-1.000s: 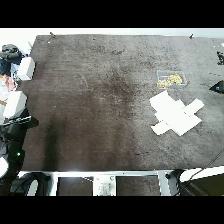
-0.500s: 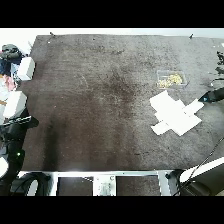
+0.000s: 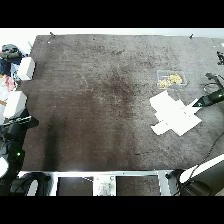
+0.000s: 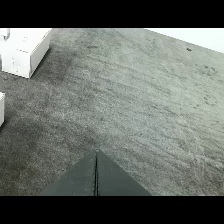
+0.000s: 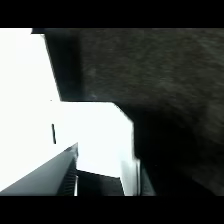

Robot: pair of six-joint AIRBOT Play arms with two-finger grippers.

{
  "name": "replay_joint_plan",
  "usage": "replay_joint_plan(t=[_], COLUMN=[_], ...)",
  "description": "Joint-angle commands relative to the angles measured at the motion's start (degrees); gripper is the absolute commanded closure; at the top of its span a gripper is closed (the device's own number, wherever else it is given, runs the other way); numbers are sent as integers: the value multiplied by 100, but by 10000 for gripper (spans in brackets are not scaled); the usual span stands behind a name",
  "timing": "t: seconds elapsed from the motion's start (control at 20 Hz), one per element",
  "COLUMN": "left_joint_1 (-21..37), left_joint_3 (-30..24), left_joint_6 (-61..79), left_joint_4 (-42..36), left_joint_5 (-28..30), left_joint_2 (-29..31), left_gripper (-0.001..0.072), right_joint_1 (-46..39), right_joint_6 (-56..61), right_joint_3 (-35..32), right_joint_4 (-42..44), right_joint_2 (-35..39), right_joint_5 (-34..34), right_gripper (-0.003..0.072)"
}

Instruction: Fold the box and place the chain.

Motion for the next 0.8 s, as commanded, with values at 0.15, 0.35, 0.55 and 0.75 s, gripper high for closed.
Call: replay_joint_plan(t=[0.15,0.35,0.55,0.75], left_joint_1=[2,0,0,0], left_joint_3=[2,2,2,2], left_joint_6=[2,2,2,2], left_joint_4=[0,0,2,0], left_joint_5=[-2,0,0,0], left_joint_2=[2,2,2,2], left_gripper=[696,696,696,696], right_joint_1=[17,17,-9,17], right_joint_6=[-302,-297,264,323], right_joint_3=[-168,-173,-192,-979], right_joint_4=[284,330,660,2074], right_joint_2=[-79,-83,28,577], right_joint_5=[774,837,855,846], right_gripper=[330,553,676,676])
